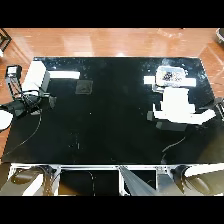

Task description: Fold the box and place the chain.

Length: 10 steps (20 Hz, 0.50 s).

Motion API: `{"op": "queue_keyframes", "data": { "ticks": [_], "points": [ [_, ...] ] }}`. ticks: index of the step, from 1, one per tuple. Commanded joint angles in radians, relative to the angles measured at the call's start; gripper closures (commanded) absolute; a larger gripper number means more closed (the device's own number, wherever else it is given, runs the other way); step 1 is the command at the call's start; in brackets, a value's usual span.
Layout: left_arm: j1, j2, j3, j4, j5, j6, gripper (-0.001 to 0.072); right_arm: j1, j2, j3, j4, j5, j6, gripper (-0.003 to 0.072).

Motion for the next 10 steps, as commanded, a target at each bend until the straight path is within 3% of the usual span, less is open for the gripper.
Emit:
{"op": "queue_keyframes", "data": {
  "ticks": [1, 7, 8, 10],
  "points": [
    [0.0, -0.013, 0.0, -0.04, 0.0, 0.0, 0.0087, 0.021, -0.072, 0.055, -0.002, 0.094, -0.039, -0.001],
    [0.0, -0.013, 0.0, -0.055, 0.0, 0.0, 0.0087, 0.022, -0.077, 0.055, -0.018, 0.122, -0.056, 0.0004],
    [0.0, -0.013, 0.0, -0.056, 0.0, 0.0, 0.0087, 0.022, -0.077, 0.055, -0.045, 0.121, -0.051, 0.0109],
    [0.0, -0.013, 0.0, -0.058, 0.0, 0.0, 0.0087, 0.022, -0.077, 0.055, -0.042, 0.121, -0.051, 0.0116]
  ]
}}
